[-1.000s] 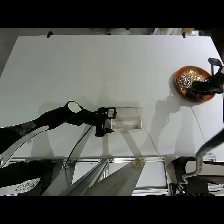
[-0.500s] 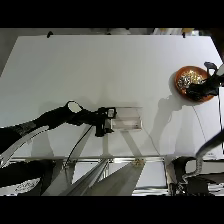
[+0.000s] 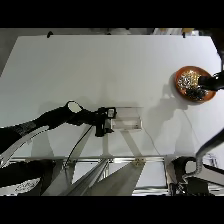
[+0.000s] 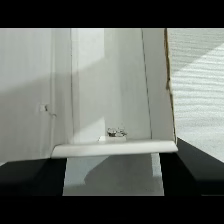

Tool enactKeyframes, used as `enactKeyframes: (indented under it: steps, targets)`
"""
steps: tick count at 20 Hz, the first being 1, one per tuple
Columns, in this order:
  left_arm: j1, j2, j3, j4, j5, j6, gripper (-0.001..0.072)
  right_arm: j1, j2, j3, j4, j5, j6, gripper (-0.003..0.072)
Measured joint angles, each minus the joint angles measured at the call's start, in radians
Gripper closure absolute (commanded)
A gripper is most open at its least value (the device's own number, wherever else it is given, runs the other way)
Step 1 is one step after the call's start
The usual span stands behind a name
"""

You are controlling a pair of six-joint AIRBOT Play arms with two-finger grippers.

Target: Fold the box and place the chain.

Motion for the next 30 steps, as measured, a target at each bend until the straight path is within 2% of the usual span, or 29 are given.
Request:
enactKeyframes:
  steps: [5, 8, 15, 19, 23, 30]
  targets:
    - [0.0, 0.0, 0.0, 0.0, 0.0, 0.0, 0.0438, 0.003, 0.242, 0.0, 0.201, 0.071, -0.06, 0.067]
    - [0.0, 0.0, 0.0, 0.0, 0.0, 0.0, 0.0438, 0.04, 0.369, 0.0, 0.269, 0.131, -0.076, 0.067]
    - [0.0, 0.0, 0.0, 0.0, 0.0, 0.0, 0.0438, 0.306, 0.574, 0.0, 0.326, 0.301, -0.08, 0.067]
    - [0.0, 0.0, 0.0, 0.0, 0.0, 0.0, 0.0438, 0.48, 0.625, -0.001, 0.336, 0.354, -0.054, 0.067]
    - [0.0, 0.0, 0.0, 0.0, 0.0, 0.0, 0.0438, 0.654, 0.64, -0.021, 0.376, 0.359, -0.035, 0.067]
    - [0.0, 0.0, 0.0, 0.0, 0.0, 0.0, 0.0438, 0.911, 0.587, -0.144, 0.405, 0.186, -0.031, 0.0669]
